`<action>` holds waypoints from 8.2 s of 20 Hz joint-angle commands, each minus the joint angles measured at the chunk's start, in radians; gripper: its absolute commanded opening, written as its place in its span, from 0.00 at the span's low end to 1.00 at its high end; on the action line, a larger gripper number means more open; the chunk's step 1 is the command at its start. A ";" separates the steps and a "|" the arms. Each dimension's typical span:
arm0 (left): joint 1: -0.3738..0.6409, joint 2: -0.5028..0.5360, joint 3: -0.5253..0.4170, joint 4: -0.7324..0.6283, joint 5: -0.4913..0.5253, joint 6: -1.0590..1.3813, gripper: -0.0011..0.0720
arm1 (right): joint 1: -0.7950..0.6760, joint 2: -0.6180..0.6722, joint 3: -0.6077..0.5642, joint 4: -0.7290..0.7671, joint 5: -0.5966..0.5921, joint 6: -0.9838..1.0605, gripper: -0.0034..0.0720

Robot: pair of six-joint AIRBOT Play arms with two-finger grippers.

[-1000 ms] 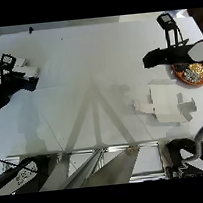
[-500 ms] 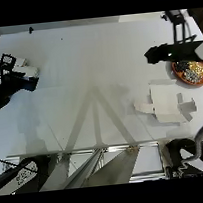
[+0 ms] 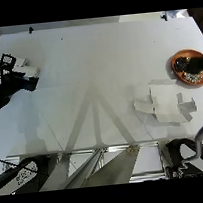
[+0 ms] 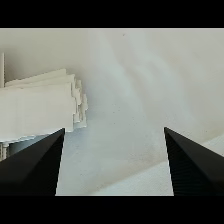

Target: Fold the box and place the chain.

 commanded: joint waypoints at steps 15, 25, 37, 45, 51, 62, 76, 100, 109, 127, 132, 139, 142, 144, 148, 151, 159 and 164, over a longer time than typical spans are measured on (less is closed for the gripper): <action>0.000 0.000 0.000 0.000 0.000 0.000 0.96 | -0.050 -0.278 -0.047 -0.179 0.327 -0.044 0.75; 0.000 0.000 0.000 0.000 0.000 0.000 0.96 | -0.050 -0.346 -0.203 -0.262 0.106 0.041 0.67; 0.000 0.000 0.000 0.000 0.000 0.000 0.96 | -0.050 -0.435 -0.203 -0.276 0.119 0.039 0.06; 0.000 0.000 0.000 0.000 0.000 0.000 0.96 | -0.050 -0.327 -0.203 0.093 0.006 -0.087 0.06; 0.000 0.000 0.000 0.000 0.000 0.000 0.96 | -0.049 -0.334 -0.204 0.518 -0.233 -0.218 0.06; 0.000 0.000 0.000 0.000 0.000 0.001 0.96 | 0.235 -0.467 -0.204 0.790 -0.598 -0.517 0.06; 0.000 0.000 0.000 0.000 0.000 0.000 0.96 | 0.314 -0.523 -0.204 0.921 -0.673 -0.607 0.06; 0.000 -0.001 0.000 -0.072 0.000 -0.001 0.57 | 0.314 -0.523 -0.204 0.921 -0.671 -0.606 0.06; -0.096 -0.041 0.126 -0.129 -0.275 -0.041 0.49 | 0.314 -0.523 -0.204 0.921 -0.671 -0.606 0.06; -0.261 -0.518 0.807 0.122 -0.830 -0.340 0.78 | 0.314 -0.523 -0.204 0.921 -0.671 -0.606 0.06; -0.313 -0.684 0.975 0.054 -0.834 -0.473 0.78 | 0.314 -0.523 -0.204 0.921 -0.671 -0.606 0.06; -0.399 -0.729 1.012 0.039 -0.631 -0.501 0.78 | 0.314 -0.523 -0.204 0.921 -0.671 -0.606 0.06; -0.419 -0.730 1.012 0.101 -0.570 -0.529 0.77 | 0.314 -0.523 -0.204 0.921 -0.671 -0.606 0.06; -0.425 -0.735 1.012 0.137 -0.570 -0.577 0.77 | 0.314 -0.523 -0.204 0.921 -0.671 -0.606 0.06; -0.426 -0.758 1.012 0.138 -0.589 -0.635 0.77 | 0.314 -0.523 -0.204 0.921 -0.671 -0.606 0.06; -0.437 -0.772 1.012 0.139 -0.647 -0.620 0.77 | 0.314 -0.523 -0.204 0.921 -0.671 -0.606 0.06; -0.491 -0.786 1.012 0.168 -0.703 -0.504 0.68 | 0.314 -0.523 -0.204 0.921 -0.671 -0.606 0.06; -0.505 -0.786 1.012 0.168 -0.703 -0.342 0.46 | 0.314 -0.523 -0.204 0.921 -0.671 -0.606 0.06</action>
